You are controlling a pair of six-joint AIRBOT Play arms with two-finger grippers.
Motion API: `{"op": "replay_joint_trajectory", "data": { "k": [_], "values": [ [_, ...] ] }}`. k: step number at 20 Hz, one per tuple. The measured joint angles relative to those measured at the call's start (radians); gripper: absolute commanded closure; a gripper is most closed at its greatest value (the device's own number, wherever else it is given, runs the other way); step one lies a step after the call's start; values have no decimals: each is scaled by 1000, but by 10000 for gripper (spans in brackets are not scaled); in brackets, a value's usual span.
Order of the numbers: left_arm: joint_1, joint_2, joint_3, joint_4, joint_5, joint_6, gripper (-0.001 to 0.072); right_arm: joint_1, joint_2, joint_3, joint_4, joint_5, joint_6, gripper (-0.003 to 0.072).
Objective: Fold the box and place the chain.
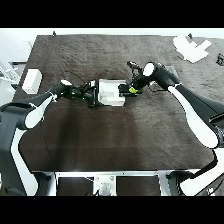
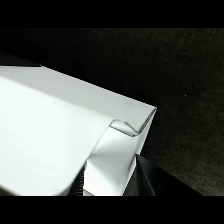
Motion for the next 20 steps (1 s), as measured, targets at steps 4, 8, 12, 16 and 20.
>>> {"op": "replay_joint_trajectory", "data": {
  "k": [4,8,12,16,20],
  "values": [
    [0,0,0,0,0,0,298,22,-18,16,-59,5,53,293],
    [0,0,0,0,0,0,298,46,-38,49,-128,30,103,295],
    [0,0,0,0,0,0,298,75,-75,121,-229,92,155,296],
    [0,0,0,0,0,0,299,95,-111,179,-282,137,193,305],
    [0,0,0,0,0,0,298,109,-138,206,-312,174,230,316]
  ]
}}
